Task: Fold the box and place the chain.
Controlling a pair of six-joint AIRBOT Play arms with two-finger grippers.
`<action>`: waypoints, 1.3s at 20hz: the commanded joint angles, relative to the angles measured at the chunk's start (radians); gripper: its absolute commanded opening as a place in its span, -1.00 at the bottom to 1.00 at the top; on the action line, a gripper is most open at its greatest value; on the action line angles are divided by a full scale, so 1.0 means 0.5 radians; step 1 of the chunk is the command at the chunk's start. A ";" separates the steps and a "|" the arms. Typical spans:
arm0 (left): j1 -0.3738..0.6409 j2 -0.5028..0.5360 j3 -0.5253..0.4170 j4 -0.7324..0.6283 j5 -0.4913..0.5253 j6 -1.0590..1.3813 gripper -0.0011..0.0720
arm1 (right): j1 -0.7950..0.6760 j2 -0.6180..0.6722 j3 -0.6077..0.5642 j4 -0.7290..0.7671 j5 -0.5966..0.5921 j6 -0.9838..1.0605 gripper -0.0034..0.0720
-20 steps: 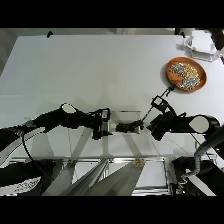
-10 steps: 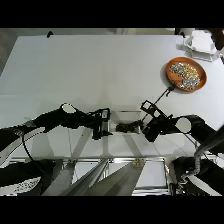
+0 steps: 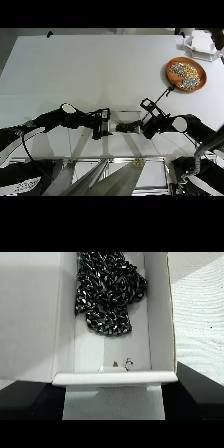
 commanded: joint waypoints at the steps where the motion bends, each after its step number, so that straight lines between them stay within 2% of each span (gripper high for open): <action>1: 0.001 0.001 0.002 0.000 0.000 0.000 -0.61 | 0.003 -0.005 -0.002 0.008 -0.014 0.008 -0.15; 4: 0.001 0.001 0.002 0.000 0.000 0.000 -0.61 | 0.089 -0.009 -0.002 -0.006 -0.024 0.008 -0.15; 6: 0.001 0.001 0.002 0.000 0.000 0.000 -0.61 | 0.118 -0.028 -0.002 -0.015 -0.034 0.013 -0.27; 8: 0.001 0.001 0.002 0.000 0.000 0.000 -0.61 | 0.118 -0.037 -0.002 -0.060 -0.033 0.069 -0.51; 9: 0.001 0.001 0.002 0.000 0.000 0.000 -0.61 | 0.118 -0.037 -0.002 -0.089 -0.032 0.114 -0.53; 12: 0.001 0.001 0.002 0.000 0.000 0.000 -0.61 | 0.118 -0.037 -0.002 -0.119 -0.031 0.227 -0.86; 17: 0.001 0.001 0.002 0.000 0.000 0.000 -0.61 | 0.118 0.006 0.000 -0.119 -0.021 0.322 -0.88; 20: 0.001 0.001 0.002 0.000 0.000 0.000 -0.61 | 0.117 0.094 0.001 -0.122 0.068 0.322 -0.88; 23: 0.001 0.001 0.002 0.000 0.000 0.000 -0.61 | 0.116 0.243 0.001 -0.127 0.140 0.325 -0.88; 26: 0.001 0.001 0.002 0.000 0.000 0.000 -0.61 | 0.116 0.460 0.001 -0.251 0.169 0.496 -0.88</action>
